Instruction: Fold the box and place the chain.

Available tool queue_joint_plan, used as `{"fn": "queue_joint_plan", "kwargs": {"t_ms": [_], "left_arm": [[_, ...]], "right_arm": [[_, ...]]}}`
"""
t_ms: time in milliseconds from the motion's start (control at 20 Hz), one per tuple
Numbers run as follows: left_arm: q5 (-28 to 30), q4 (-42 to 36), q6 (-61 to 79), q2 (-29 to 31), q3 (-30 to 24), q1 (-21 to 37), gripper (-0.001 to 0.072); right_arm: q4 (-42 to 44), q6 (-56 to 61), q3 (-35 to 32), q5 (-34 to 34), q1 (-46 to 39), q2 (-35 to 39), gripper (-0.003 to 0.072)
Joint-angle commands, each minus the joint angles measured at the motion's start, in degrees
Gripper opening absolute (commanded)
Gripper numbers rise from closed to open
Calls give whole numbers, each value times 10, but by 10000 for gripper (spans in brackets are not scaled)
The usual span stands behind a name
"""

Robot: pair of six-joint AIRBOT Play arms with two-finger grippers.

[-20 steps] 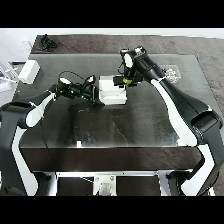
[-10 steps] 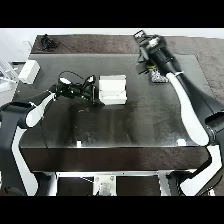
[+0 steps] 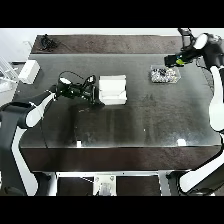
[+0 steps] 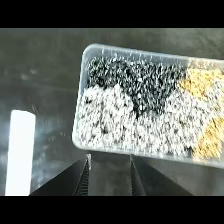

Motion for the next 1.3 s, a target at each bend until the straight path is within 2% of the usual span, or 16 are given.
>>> {"fn": "queue_joint_plan", "kwargs": {"t_ms": [0, 300, 750, 850, 900, 1000, 1150, 1250], "left_arm": [[7, 0, 0, 0, 0, 0, 355], [9, 2, -2, 0, 0, 0, 355], [11, 3, -2, 0, 0, 0, 355], [11, 3, -3, 0, 0, 0, 355], [11, 3, -3, 0, 0, 0, 355], [11, 3, -3, 0, 0, 0, 355], [11, 3, -4, 0, 0, 0, 356], [10, 3, -4, 0, 0, 0, 355]], "right_arm": [[125, -86, 0, -34, -47, -39, 301], [146, -144, 0, -53, -37, -103, 301], [143, -170, 0, -50, -7, -129, 300], [143, -170, 0, -51, -5, -131, 247], [143, -170, 0, -50, -4, -135, 128], [125, -166, 1, -48, -1, -137, 4], [95, -117, 25, -35, -3, -115, 2], [79, -110, 26, -35, -3, -66, 0]]}}
